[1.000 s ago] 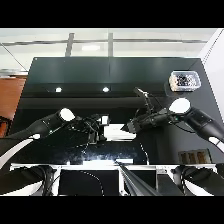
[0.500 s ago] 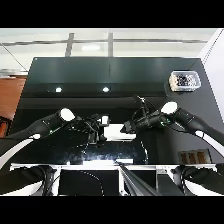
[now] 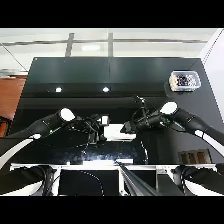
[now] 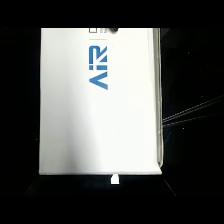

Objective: Fold the box and place the chain.

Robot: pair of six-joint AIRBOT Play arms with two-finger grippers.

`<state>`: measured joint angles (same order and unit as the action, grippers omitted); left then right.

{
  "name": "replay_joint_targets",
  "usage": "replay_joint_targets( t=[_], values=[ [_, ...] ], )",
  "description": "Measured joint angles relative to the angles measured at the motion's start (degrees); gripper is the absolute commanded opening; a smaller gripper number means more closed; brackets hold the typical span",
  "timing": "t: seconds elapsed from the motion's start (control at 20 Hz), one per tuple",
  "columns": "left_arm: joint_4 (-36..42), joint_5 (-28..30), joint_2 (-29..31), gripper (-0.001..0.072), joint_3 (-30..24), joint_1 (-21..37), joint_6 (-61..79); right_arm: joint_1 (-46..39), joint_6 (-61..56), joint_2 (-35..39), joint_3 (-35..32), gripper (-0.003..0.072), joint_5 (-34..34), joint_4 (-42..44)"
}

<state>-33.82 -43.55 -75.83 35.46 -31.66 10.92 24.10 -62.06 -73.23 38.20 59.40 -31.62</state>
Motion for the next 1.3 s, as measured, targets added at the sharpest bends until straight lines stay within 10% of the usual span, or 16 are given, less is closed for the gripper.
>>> replay_joint_targets(
  t=[0.1,0.15,0.7,1.3],
  values=[
    [-0.39,0.13,0.83,0.0565,-0.02,0.0,-0.33,-1.36,0.22,1.03,1.07,0.0039,2.51,-1.42],
    [-0.76,0.02,1.6,0.0701,-0.02,0.13,-0.35,-2.62,0.31,2.08,1.86,0.0039,4.15,-1.88],
    [-8.31,-6.19,11.41,0.0716,2.47,1.64,-13.25,-25.46,0.42,16.24,5.57,0.0039,14.19,-3.48],
    [-8.72,-6.56,-1.84,0.0708,17.25,-8.07,-20.48,-28.24,0.72,17.29,5.68,0.0039,10.6,-6.19]
  ],
)
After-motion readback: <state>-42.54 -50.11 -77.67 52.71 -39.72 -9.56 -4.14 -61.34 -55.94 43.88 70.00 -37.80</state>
